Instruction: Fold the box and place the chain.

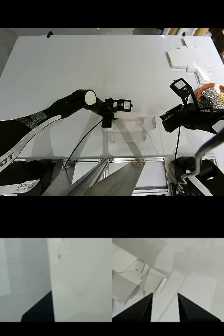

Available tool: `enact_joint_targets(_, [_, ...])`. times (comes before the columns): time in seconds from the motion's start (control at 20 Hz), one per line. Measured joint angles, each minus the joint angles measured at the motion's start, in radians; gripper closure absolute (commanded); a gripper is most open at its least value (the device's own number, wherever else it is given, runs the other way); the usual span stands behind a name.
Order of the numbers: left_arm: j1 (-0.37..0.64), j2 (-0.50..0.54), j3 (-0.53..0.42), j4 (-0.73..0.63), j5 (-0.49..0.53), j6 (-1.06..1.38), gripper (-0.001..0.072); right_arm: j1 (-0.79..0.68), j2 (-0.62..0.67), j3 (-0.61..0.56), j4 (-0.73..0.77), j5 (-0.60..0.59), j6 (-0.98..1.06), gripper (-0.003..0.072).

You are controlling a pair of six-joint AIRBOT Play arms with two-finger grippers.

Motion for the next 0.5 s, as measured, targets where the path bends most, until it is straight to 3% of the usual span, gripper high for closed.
enact_joint_targets(0.5, [0.000,0.003,0.000,0.025,0.000,-0.021,0.0696,0.000,0.000,0.000,0.000,0.000,0.000,0.0347])
